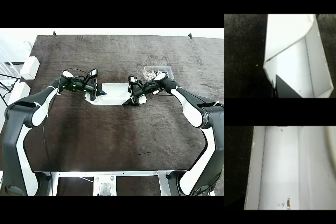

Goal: Fold the box and place the chain.

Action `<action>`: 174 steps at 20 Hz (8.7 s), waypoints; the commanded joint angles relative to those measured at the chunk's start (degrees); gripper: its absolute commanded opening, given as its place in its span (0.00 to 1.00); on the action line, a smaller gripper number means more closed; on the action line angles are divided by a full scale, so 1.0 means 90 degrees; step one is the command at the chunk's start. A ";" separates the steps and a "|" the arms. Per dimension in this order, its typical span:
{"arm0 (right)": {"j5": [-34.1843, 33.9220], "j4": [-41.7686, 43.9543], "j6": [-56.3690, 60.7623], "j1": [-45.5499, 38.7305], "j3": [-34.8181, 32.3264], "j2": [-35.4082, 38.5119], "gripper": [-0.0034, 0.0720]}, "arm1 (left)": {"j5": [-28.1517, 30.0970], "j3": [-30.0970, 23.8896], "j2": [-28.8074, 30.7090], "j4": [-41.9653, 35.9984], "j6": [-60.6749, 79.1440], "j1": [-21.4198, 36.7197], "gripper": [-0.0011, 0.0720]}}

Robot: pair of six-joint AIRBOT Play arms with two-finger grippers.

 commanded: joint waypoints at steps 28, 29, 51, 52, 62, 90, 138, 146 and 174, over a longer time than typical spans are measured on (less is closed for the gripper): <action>-0.0134 -0.0041 0.0022 -0.0019 0.0039 -0.0012 0.70 | 0.0005 0.0000 -0.0002 0.0007 0.0005 0.0000 0.04; -0.0134 -0.0041 0.0022 -0.0019 0.0039 -0.0012 0.70 | 0.0000 0.0000 -0.0002 0.0005 0.0002 0.0000 0.04; -0.0134 -0.0041 0.0022 -0.0019 0.0039 -0.0012 0.70 | -0.0481 0.0044 0.0442 -0.0034 -0.0073 0.0131 0.57; -0.0134 -0.0041 0.0022 -0.0019 0.0036 -0.0012 0.70 | -0.0580 0.0044 0.0505 0.0002 -0.0231 0.0219 0.57; -0.0134 -0.0041 0.0022 -0.0019 0.0039 -0.0012 0.70 | -0.2562 0.0678 0.0721 -0.0165 -0.1183 0.1122 0.04; -0.0134 -0.0041 0.0022 -0.0019 0.0039 -0.0012 0.70 | 0.2659 -0.2327 0.2548 -0.0884 0.0007 -0.0508 0.04; -0.0134 -0.0041 0.0022 -0.0019 0.0039 -0.0012 0.70 | -0.0170 -0.0687 0.1834 0.2742 -0.1678 -0.0389 0.88; -0.0134 -0.0041 0.0022 -0.0019 0.0039 -0.0012 0.70 | 0.0789 -0.1018 0.1770 0.2815 -0.1688 -0.0449 0.88; -0.0134 -0.0041 0.0022 -0.0019 0.0039 -0.0012 0.70 | 0.0792 -0.1192 0.1678 0.2543 -0.1481 -0.0476 0.93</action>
